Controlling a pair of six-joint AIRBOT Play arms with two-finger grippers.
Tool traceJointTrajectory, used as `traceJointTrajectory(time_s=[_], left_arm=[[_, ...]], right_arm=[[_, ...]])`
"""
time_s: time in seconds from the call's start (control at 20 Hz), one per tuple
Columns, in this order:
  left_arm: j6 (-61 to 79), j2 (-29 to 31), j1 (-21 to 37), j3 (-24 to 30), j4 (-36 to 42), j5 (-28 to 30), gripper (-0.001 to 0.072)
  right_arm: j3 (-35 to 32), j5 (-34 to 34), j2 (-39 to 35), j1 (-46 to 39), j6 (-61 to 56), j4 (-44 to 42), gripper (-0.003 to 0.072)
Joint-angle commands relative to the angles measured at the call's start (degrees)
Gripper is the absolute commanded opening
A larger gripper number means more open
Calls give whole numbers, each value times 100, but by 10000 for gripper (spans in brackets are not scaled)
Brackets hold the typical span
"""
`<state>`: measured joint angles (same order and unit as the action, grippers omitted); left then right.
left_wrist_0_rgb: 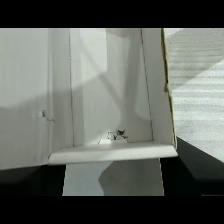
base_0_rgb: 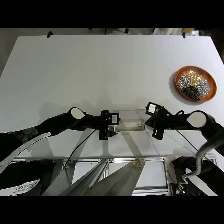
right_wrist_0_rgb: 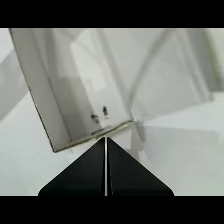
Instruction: Fold the box and place the chain.
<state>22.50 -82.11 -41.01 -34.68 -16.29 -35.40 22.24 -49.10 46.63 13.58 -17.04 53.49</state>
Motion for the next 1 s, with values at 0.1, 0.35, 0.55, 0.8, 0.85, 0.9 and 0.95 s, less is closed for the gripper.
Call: traceJointTrajectory(time_s=[0.1,0.35,0.55,0.8,0.85,0.9,0.95], left_arm=[[0,4,4,2,0,2,201],[0,4,4,2,0,2,201],[0,4,4,2,0,2,201],[0,4,4,2,0,2,201],[0,4,4,2,0,2,201],[0,4,4,2,0,2,201],[0,4,4,2,0,2,201]], right_arm=[[48,66,-658,-179,-1755,588,17],[48,28,-391,-1309,-3071,673,17],[48,-245,442,-1543,-3888,584,17],[48,-667,1338,-1543,-3998,26,17],[48,-704,1432,-1543,-3998,-57,17],[48,-726,1519,-1543,-3998,-133,17],[48,-726,1580,-1543,-3998,-166,17]])
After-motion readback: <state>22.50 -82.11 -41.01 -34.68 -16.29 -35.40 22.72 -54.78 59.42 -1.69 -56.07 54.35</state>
